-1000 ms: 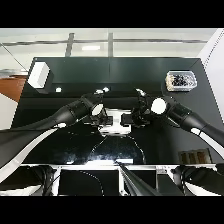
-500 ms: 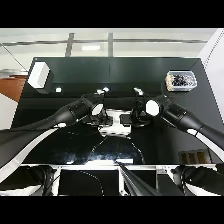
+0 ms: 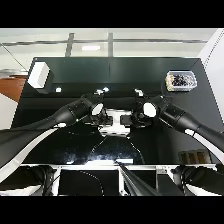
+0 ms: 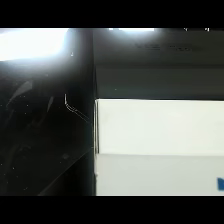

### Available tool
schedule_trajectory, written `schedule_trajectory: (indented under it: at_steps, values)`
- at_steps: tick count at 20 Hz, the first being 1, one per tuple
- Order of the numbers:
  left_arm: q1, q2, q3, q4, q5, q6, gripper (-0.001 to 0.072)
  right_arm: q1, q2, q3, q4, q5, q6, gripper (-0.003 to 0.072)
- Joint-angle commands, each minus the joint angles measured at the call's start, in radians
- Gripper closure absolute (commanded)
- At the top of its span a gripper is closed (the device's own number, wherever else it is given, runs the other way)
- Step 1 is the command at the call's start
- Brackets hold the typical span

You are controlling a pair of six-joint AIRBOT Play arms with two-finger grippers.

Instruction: Fold the box and place the chain.

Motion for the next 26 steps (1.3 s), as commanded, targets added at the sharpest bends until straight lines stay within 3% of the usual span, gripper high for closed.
schedule_trajectory:
  at_steps: [1, 6, 12, 14, 26]
  values:
    - [0.0, 0.0, 0.001, -0.01, 0.005, -0.007, 0.0682, 0.011, -0.022, 0.001, -0.014, 0.018, 0.045, 0.0288]
    - [0.0, 0.0, 0.001, -0.009, 0.005, -0.007, 0.0682, 0.022, -0.037, 0.027, -0.02, 0.005, 0.088, 0.0325]
    - [0.0, 0.0, 0.001, -0.009, 0.005, -0.006, 0.0682, 0.061, -0.114, 0.13, -0.101, 0.098, 0.204, 0.0327]
    - [0.0, 0.0, 0.001, -0.009, 0.006, -0.006, 0.0681, 0.078, -0.13, 0.137, -0.101, 0.086, 0.225, 0.0386]
    - [0.0, 0.0, 0.001, -0.009, 0.005, -0.006, 0.0681, 0.085, -0.17, 0.137, -0.108, 0.118, 0.25, 0.0391]
